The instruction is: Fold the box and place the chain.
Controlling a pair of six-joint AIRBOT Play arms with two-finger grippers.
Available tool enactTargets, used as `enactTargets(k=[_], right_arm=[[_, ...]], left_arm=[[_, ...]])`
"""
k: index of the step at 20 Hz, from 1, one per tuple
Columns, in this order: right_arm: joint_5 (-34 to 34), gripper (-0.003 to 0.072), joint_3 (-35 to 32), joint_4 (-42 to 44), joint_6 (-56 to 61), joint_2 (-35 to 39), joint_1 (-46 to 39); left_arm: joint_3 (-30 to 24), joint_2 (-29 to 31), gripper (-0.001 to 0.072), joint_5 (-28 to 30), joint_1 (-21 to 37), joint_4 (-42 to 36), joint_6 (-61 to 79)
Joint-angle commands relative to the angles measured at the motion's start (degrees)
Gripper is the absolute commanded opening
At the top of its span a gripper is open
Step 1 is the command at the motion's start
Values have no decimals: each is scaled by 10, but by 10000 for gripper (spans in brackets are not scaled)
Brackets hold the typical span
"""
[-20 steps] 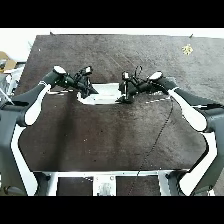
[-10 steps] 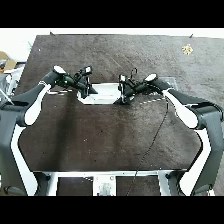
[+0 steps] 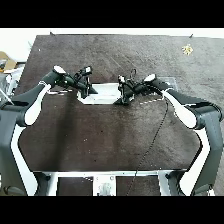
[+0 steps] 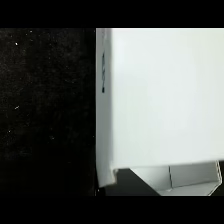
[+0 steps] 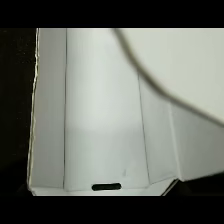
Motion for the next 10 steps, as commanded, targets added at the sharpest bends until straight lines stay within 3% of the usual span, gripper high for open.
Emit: enactTargets(k=[1,3,5,10], right_arm=[[0,579,1,-3,0,0,0],[0,560,1,-3,0,0,0],[-1,441,1,-3,0,0,0],[-1,468,0,-4,0,0,0]], left_arm=[[0,0,15,0,0,0,0],[0,0,15,0,0,0,0],[0,0,15,0,0,0,0],[0,0,15,0,0,0,0]])
